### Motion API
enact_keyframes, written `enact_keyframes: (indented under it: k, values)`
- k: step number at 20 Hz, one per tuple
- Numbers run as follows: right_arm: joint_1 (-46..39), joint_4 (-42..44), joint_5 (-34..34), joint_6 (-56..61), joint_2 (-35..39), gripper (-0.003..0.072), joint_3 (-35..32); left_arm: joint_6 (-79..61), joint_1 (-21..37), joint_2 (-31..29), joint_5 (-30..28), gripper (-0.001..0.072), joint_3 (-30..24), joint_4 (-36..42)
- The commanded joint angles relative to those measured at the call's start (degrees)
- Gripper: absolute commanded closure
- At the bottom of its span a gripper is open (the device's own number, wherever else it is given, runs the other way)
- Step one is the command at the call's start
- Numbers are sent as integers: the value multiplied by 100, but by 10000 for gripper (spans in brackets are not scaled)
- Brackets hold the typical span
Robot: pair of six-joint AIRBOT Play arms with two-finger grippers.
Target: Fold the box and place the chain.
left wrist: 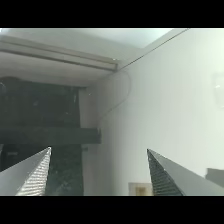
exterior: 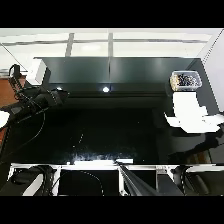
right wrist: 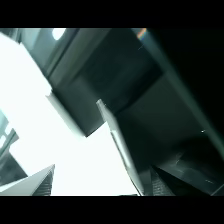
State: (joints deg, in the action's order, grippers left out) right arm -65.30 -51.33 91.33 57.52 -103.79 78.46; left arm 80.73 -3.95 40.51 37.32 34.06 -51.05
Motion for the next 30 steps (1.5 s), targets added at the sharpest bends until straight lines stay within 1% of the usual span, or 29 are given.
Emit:
enact_keyframes:
  k: [1,3,4,5,6,8,9,10,13,15,17,23,27,30]
  values:
    - [111,151,476,-337,-321,141,70,9,0,22,-160,2,4,74]
    - [111,98,400,-352,-321,153,72,9,-2,22,-153,2,4,74]
    - [114,17,378,-350,-321,178,72,9,0,22,-151,2,4,74]
    - [125,-13,350,-350,-321,320,70,9,0,22,-153,2,4,74]
    - [127,11,293,-350,-321,335,70,9,0,22,-153,2,2,72]
    - [127,52,208,-352,-321,337,72,9,0,22,-151,2,2,72]
    - [127,52,208,-389,-319,457,70,9,0,22,-151,2,2,72]
    - [127,55,240,-557,-319,653,70,9,0,22,-151,3,2,72]
    - [190,190,378,-874,-195,649,28,9,0,22,-133,2,4,74]
    - [275,387,361,-1056,46,649,-85,9,0,22,-101,2,4,74]
    - [361,603,260,-1209,402,649,-354,9,0,22,-66,2,4,74]
    - [898,785,-675,-1438,2186,649,-1969,-164,-2,22,221,3,4,74]
    - [1482,1543,-1003,-1443,3228,649,-3128,-439,-2,22,470,3,2,74]
    - [2214,1799,-1353,-1414,3991,649,-3969,-496,-2,22,549,3,2,74]
